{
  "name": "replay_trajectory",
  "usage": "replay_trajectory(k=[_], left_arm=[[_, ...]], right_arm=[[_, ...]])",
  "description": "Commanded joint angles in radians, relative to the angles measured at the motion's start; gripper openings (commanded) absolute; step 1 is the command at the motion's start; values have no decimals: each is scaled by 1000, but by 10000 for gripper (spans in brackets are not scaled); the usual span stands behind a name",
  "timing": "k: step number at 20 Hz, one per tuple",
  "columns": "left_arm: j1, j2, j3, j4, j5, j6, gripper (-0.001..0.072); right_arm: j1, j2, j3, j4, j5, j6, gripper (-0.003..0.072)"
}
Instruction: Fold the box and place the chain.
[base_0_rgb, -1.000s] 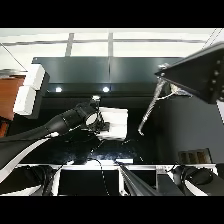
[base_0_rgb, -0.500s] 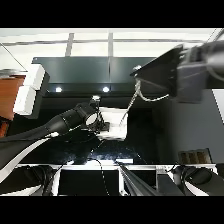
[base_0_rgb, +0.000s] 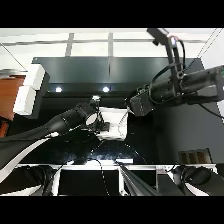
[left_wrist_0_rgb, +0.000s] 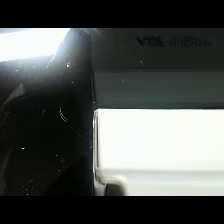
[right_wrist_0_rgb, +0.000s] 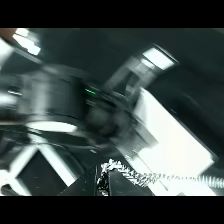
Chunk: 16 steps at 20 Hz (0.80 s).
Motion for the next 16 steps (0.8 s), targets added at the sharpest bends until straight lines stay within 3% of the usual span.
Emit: replay_trajectory(k=[1,8,12,15,16], left_arm=[[-1,0,1,0,0,0,33],[-1,0,1,0,0,1,33],[-1,0,1,0,0,2,33],[-1,0,1,0,0,2,33],[-1,0,1,0,0,3,33]], right_arm=[[9,-1,-38,-61,63,32,28],[109,-69,-115,18,-123,43,29],[111,-134,-154,-85,-147,81,30],[112,-161,-186,-60,-163,80,33],[112,-161,-189,-60,-167,83,194]])
